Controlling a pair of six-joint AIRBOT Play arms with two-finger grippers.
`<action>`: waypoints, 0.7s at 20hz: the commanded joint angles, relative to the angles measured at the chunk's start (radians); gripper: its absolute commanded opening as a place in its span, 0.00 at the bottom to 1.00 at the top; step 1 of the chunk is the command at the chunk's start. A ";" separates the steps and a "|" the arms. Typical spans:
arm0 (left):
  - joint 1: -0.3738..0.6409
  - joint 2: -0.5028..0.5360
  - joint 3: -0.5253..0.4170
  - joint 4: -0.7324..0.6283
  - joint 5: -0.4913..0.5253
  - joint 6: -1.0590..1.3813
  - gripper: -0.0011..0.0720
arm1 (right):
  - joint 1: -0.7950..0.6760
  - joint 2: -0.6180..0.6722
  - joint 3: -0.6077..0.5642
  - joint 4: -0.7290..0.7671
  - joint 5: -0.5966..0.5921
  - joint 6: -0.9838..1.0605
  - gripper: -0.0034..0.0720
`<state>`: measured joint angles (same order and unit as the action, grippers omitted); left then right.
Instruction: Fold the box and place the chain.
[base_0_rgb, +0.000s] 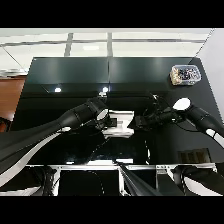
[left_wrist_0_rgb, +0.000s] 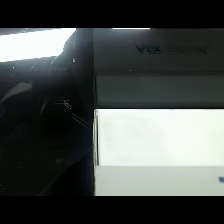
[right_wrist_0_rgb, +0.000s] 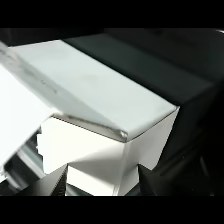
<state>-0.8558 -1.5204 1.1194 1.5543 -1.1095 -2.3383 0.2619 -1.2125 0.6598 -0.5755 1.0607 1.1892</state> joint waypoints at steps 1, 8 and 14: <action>0.001 0.001 0.001 0.000 0.001 0.000 0.06 | 0.070 0.000 0.043 -0.135 -0.084 0.175 0.68; 0.001 0.001 0.001 0.000 0.001 0.000 0.06 | 0.211 -0.005 0.146 -0.417 -0.114 0.500 0.68; 0.001 0.001 0.001 0.000 0.001 0.000 0.06 | 0.250 -0.018 0.146 -0.428 -0.117 0.554 0.45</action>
